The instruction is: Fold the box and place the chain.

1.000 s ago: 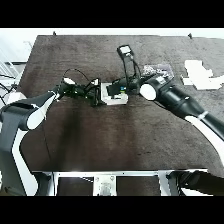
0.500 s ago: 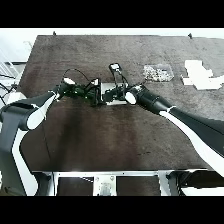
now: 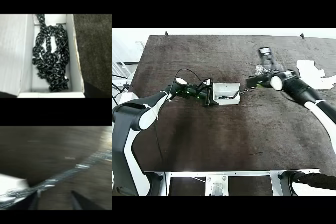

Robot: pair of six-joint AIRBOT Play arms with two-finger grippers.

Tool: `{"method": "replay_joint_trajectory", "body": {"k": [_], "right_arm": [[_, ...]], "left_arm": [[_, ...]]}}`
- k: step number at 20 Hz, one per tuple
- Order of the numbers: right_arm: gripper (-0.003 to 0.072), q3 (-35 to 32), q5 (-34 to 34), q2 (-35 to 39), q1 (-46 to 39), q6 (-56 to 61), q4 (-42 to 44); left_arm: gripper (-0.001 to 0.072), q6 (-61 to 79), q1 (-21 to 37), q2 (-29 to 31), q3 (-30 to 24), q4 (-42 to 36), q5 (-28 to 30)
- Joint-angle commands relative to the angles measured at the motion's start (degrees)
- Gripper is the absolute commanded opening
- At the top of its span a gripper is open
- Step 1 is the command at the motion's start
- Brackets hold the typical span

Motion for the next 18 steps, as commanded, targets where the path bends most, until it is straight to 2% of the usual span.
{"method": "replay_joint_trajectory", "body": {"k": [1,5,11,13,15,16,18], "right_arm": [[0.0531,-1.55,-8.7,-3.82,-10.78,-0.76,7.54],[0.0531,1.88,-13.4,-12.9,-12.09,-10.14,17.62],[0.0531,10.86,-13.09,-23.43,-11.8,-21.18,34.6],[0.053,12.87,-13.09,-25.7,-11.63,-22.53,37.53],[0.0474,14.19,-12.72,-26.86,-11.63,-22.49,37.66],[0.0397,14.23,-12.72,-26.86,-11.69,-22.73,37.62],[0.0348,14.47,-12.72,-26.88,-11.67,-22.8,37.64]], "left_arm": [[0.0421,0.04,0.04,-0.02,-0.02,0.02,0.04],[0.0421,0.04,0.04,0.0,-0.02,0.02,0.07],[0.0421,0.02,0.04,0.0,-0.02,0.02,0.07],[0.0421,0.02,0.04,-0.02,-0.02,0.02,0.07],[0.0421,0.04,0.04,0.0,-0.02,0.02,0.07],[0.0421,0.02,0.04,0.0,-0.02,0.02,0.07],[0.0421,0.02,0.04,0.0,-0.02,0.02,0.07]]}}
